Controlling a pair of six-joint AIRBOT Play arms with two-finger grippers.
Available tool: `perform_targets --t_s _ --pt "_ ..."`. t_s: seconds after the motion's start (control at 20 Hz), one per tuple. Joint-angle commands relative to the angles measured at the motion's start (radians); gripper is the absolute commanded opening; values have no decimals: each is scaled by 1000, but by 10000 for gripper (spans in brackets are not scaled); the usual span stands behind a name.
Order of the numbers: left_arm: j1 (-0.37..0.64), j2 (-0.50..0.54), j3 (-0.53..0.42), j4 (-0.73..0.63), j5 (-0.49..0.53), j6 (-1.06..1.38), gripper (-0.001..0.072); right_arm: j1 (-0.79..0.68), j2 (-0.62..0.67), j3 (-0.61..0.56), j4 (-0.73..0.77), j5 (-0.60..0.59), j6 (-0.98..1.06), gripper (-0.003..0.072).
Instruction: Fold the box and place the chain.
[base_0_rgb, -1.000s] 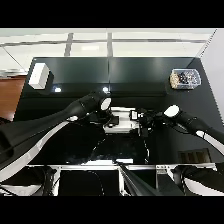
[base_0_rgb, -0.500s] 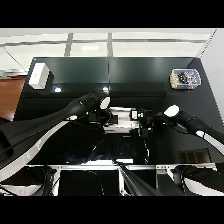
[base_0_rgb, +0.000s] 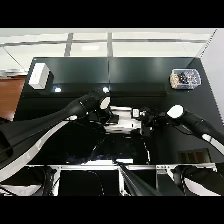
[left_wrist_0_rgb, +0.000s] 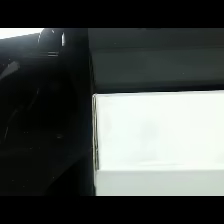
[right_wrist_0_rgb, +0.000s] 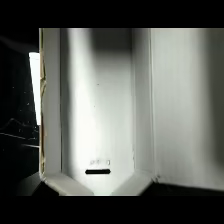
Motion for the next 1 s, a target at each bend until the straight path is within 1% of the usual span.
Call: perform_targets --t_s 0.0,0.1,0.2,0.25,0.3,0.35,0.4,0.45,0.5,0.6,0.75,0.95 --pt "0 3 1 -3 -9 0 25 0 82 1 -136 51 85 712" --pt "0 2 1 1 -9 19 24 0 77 1 -168 55 81 711" --pt "3 2 2 2 -29 18 25 1 75 1 -167 51 42 710" --pt "3 2 2 3 -35 19 25 1 74 1 -158 47 12 676" --pt "3 2 2 3 -35 19 25 1 71 1 -138 47 -15 565" --pt "2 2 2 2 -35 18 25 3 68 1 -113 50 -30 533" --pt "3 2 2 1 -34 18 24 5 63 1 -87 55 -31 393" --pt "3 2 2 1 -33 19 25 8 61 0 -77 59 -23 175" --pt "3 2 2 4 -31 19 25 11 59 0 -76 64 -20 167" --pt "3 2 2 4 -34 19 25 11 49 0 -28 82 -1 166" --pt "3 2 2 4 -31 18 25 35 10 0 113 72 -2 167" --pt "3 2 2 0 -34 18 25 69 -27 0 130 25 0 168"
